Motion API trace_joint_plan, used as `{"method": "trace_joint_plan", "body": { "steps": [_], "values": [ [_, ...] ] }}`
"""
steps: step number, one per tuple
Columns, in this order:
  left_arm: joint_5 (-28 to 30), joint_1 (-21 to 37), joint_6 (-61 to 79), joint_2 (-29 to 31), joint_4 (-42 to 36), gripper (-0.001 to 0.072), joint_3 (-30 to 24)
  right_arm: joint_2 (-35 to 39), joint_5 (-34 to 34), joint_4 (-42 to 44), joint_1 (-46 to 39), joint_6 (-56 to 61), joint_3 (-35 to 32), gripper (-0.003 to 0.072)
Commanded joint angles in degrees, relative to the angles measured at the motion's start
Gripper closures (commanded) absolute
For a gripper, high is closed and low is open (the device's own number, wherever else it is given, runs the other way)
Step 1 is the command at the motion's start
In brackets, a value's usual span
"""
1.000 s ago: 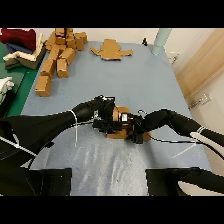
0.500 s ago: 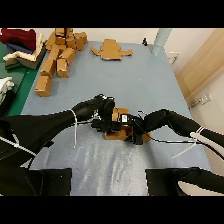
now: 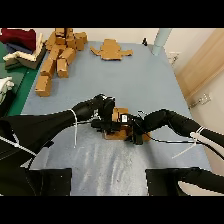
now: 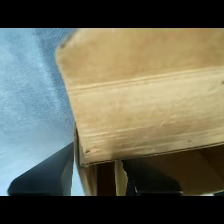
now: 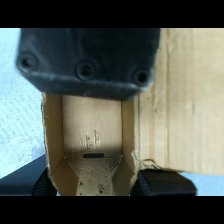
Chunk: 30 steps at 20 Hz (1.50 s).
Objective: Fold the box.
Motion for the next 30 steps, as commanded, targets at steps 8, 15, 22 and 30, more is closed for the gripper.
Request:
{"method": "trace_joint_plan", "body": {
  "steps": [8,15,22,30],
  "values": [
    [-4.04,-2.25,-5.46,-0.02,7.76,0.0362,2.56,0.0,0.0,0.0,-0.04,0.02,0.04,0.0146],
    [-3.43,-3.34,-8.22,-1.42,9.7,0.0363,2.78,0.0,0.0,0.0,-0.04,0.02,0.04,0.0146],
    [-2.82,-4.0,-8.66,-1.49,10.49,0.0622,2.78,0.0,-0.02,0.0,-0.04,0.02,0.04,0.0146],
    [-2.86,-4.0,-8.37,-1.49,10.47,0.0641,2.78,0.0,-0.02,0.02,-0.04,0.02,0.04,0.0146]
  ]
}}
